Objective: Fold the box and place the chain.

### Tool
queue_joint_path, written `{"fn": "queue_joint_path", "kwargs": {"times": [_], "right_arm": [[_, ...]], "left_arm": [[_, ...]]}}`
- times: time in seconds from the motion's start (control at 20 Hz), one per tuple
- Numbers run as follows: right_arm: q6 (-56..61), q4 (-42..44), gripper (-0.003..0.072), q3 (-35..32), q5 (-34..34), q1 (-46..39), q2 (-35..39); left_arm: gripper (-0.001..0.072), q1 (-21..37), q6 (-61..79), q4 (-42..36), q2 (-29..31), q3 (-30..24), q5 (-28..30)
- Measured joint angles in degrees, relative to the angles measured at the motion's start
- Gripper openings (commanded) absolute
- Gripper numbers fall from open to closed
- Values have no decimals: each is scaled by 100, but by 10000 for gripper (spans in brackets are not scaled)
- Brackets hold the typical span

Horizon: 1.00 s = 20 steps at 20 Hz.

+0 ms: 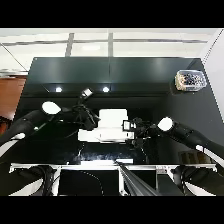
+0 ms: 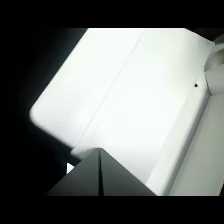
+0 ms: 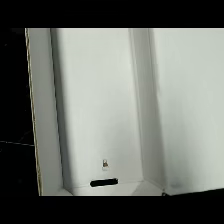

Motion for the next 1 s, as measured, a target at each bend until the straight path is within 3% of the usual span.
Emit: {"fn": "queue_joint_path", "kwargs": {"times": [0.1,0.15,0.2,0.25,0.4,0.6,0.9,1.0], "right_arm": [[4,0,541,0,0,0,0],[11,-2,541,0,0,0,0],[13,-2,541,0,0,0,0],[17,-2,541,0,0,0,0],[103,-2,541,0,-42,0,0],[186,0,541,0,-131,0,0],[219,-2,541,0,-166,0,0],[234,-2,541,0,-166,0,0]], "left_arm": [[32,356,-17,133,382,13,-118],[105,538,-17,201,553,17,-310],[364,688,-17,256,675,17,-501],[720,815,-20,343,767,17,-745],[709,929,87,702,892,-52,-1281],[709,546,1108,1064,920,-249,-1471],[698,-197,2120,1408,568,-374,-680],[661,-354,2221,1436,409,-385,-610]]}}
